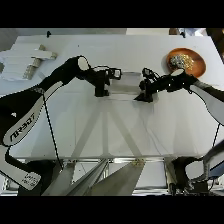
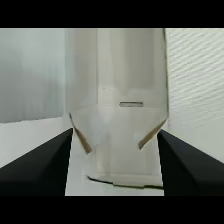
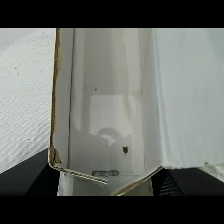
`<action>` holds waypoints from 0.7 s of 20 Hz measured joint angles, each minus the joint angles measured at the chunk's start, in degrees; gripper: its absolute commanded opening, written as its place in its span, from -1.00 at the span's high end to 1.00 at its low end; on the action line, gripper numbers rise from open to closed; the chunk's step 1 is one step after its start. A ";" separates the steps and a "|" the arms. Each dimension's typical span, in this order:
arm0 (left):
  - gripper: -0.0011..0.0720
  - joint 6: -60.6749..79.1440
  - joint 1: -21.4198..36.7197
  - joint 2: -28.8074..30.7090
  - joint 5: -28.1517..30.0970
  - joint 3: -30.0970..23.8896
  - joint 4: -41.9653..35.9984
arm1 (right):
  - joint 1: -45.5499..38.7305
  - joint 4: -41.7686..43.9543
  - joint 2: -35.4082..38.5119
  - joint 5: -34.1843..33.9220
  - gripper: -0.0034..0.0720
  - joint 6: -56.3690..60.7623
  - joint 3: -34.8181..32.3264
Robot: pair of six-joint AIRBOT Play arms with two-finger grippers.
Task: Fold the box and place the chain.
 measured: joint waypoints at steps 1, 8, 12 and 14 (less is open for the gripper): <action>-0.14 -0.02 -0.07 -0.07 0.50 0.00 0.22 | 0.00 0.02 0.00 -0.02 -0.44 0.02 0.00; 0.12 -0.04 -0.33 -0.15 1.42 0.00 0.76 | -0.02 0.02 0.00 -0.02 -0.44 0.00 0.02; 0.22 -0.04 -0.35 -0.15 -0.24 0.00 0.81 | -0.02 0.00 0.00 0.02 -0.44 -0.02 0.00; 0.22 -0.02 -0.35 -0.15 -1.01 0.00 0.76 | -0.02 0.00 0.00 0.02 -0.44 -0.02 0.00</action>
